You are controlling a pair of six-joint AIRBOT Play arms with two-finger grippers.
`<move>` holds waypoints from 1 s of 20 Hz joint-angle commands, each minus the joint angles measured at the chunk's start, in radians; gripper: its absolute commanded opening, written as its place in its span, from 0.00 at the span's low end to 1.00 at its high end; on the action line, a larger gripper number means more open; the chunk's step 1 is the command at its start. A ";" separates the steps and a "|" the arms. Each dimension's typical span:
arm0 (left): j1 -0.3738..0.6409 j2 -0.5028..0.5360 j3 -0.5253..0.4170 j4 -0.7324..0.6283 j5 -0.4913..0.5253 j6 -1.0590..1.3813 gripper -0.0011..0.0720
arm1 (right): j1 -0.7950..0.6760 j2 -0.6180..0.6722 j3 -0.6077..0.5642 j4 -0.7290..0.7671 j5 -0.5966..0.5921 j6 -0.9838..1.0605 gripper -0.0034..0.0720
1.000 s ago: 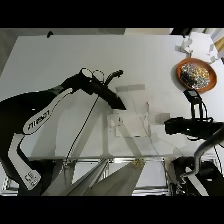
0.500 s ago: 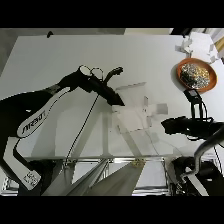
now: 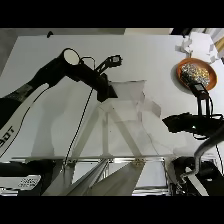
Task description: Fold the box and place the chain.
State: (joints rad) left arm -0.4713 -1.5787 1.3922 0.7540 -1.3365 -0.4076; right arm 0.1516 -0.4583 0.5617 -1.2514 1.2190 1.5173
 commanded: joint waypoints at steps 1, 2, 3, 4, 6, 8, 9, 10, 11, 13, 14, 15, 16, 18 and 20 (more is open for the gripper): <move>0.003 0.086 -0.023 0.019 -0.117 0.002 0.01 | 0.001 0.001 0.037 0.003 0.114 -0.008 0.53; 0.003 0.101 -0.055 -0.012 -0.101 0.012 0.01 | 0.001 0.001 0.037 0.003 0.129 -0.024 0.53; 0.003 0.108 -0.088 -0.035 -0.085 0.023 0.01 | 0.001 0.001 0.037 0.003 0.131 -0.038 0.53; 0.003 0.109 -0.128 -0.062 -0.061 0.029 0.01 | 0.001 0.001 0.037 0.003 0.126 -0.041 0.52; 0.003 0.109 -0.234 -0.106 0.014 0.080 0.01 | 0.001 0.001 0.037 0.003 0.107 -0.053 0.52; 0.002 0.109 -0.353 -0.140 0.143 0.171 0.01 | 0.001 0.001 0.037 0.003 0.077 -0.053 0.52; -0.003 0.109 -0.401 -0.140 0.206 0.229 0.01 | 0.001 0.001 0.037 0.003 0.056 -0.053 0.52; -0.011 0.109 -0.441 -0.138 0.259 0.299 0.02 | 0.001 0.001 0.036 0.003 0.035 -0.053 0.52; -0.021 0.108 -0.467 -0.135 0.293 0.368 0.02 | 0.001 0.001 0.036 0.003 0.011 -0.053 0.52; -0.046 0.096 -0.475 -0.136 0.341 0.432 0.03 | 0.001 0.001 0.036 0.004 -0.012 -0.053 0.52; -0.060 0.086 -0.474 -0.137 0.383 0.455 0.03 | 0.001 0.001 0.036 0.007 -0.008 -0.053 0.52; -0.075 0.074 -0.474 -0.140 0.435 0.468 0.03 | 0.001 0.001 0.036 0.011 -0.005 -0.053 0.52; -0.090 0.060 -0.474 -0.140 0.486 0.486 0.03 | 0.001 0.001 0.036 0.018 -0.005 -0.053 0.52; -0.111 0.034 -0.474 -0.141 0.547 0.513 0.02 | 0.001 0.001 0.036 0.018 -0.006 -0.055 0.52; -0.117 0.017 -0.474 -0.145 0.554 0.516 0.02 | 0.001 0.001 0.036 0.018 -0.008 -0.068 0.52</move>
State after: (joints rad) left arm -0.5686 -1.5356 0.9241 0.6121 -0.8650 0.0624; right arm 0.1516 -0.4580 0.5972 -1.2369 1.2186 1.4601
